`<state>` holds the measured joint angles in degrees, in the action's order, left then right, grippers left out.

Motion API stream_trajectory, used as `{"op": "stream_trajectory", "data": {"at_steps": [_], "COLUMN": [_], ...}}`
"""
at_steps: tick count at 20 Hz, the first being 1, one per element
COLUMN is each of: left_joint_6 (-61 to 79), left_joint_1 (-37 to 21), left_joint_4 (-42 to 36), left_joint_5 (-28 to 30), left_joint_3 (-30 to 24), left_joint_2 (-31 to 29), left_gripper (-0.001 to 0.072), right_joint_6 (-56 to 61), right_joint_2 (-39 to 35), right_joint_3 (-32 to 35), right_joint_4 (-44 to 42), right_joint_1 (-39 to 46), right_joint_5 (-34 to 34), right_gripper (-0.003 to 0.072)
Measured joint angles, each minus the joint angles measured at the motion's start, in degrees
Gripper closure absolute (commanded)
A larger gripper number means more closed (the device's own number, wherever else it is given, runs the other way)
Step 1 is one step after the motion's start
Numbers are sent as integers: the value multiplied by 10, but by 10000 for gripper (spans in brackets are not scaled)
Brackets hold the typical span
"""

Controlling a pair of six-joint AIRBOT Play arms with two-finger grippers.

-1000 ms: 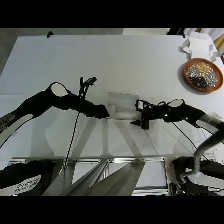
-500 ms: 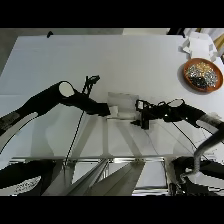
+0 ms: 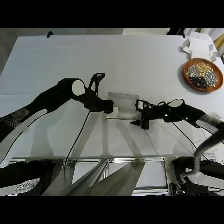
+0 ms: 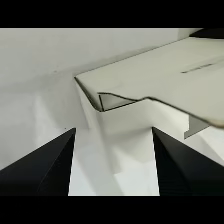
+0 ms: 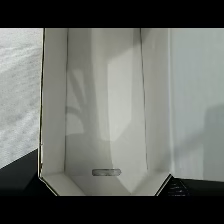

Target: Fold the box and place the chain.

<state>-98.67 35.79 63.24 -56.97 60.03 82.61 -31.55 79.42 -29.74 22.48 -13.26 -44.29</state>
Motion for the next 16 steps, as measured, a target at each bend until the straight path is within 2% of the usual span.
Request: {"op": "stream_trajectory", "data": {"at_steps": [5,10,12,16], "left_joint_6": [-70,-121,-148,-201], "left_joint_1": [28,60,68,75], "left_joint_4": [50,104,124,155], "left_joint_5": [-25,-82,-103,-124], "left_joint_3": [27,101,119,134], "left_joint_2": [22,74,88,100], "left_gripper": [227,230,322,325], "right_joint_6": [0,0,0,0], "right_joint_2": [0,0,0,0], "right_joint_3": [0,0,0,0], "right_joint_4": [0,0,0,0], "right_joint_1": [0,0,0,0], "right_joint_5": [0,0,0,0], "right_gripper": [285,285,285,285]}}
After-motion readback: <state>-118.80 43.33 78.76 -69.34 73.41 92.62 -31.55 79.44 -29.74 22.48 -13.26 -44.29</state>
